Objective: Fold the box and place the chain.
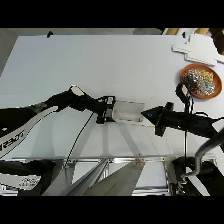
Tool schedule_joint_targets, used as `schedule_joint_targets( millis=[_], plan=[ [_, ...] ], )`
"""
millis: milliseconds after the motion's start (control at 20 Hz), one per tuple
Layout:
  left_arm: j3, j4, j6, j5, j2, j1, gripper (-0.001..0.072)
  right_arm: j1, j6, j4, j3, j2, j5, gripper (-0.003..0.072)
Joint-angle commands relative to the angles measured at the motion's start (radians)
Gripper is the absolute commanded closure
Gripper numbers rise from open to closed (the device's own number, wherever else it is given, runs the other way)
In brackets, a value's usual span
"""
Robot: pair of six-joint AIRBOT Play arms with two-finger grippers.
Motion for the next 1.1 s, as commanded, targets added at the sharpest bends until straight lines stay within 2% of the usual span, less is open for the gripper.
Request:
schedule_joint_targets(
  millis=[0,350,700,800,950,1050],
  plan=[
    [0.001,0.000,0.000,0.000,0.001,0.000,0.0573,0.001,-0.023,0.021,0.001,-0.002,-0.002,0.0669],
    [0.001,0.000,0.000,0.000,0.001,0.000,0.0573,0.001,-0.156,0.101,0.001,-0.127,0.017,0.0669],
    [0.001,0.000,0.000,0.000,0.001,0.000,0.0573,0.008,-0.249,0.156,0.001,-0.153,0.055,0.0669],
    [0.001,0.000,0.000,0.000,0.001,0.000,0.0573,0.056,-0.257,0.145,0.001,-0.167,0.019,0.0669],
    [0.001,0.000,0.000,0.000,0.001,0.000,0.0573,0.124,-0.259,0.113,0.001,-0.233,-0.102,0.0669],
    [0.001,0.000,0.000,0.000,0.001,0.000,0.0573,0.128,-0.294,0.163,0.006,-0.283,-0.151,0.0670]
  ],
)
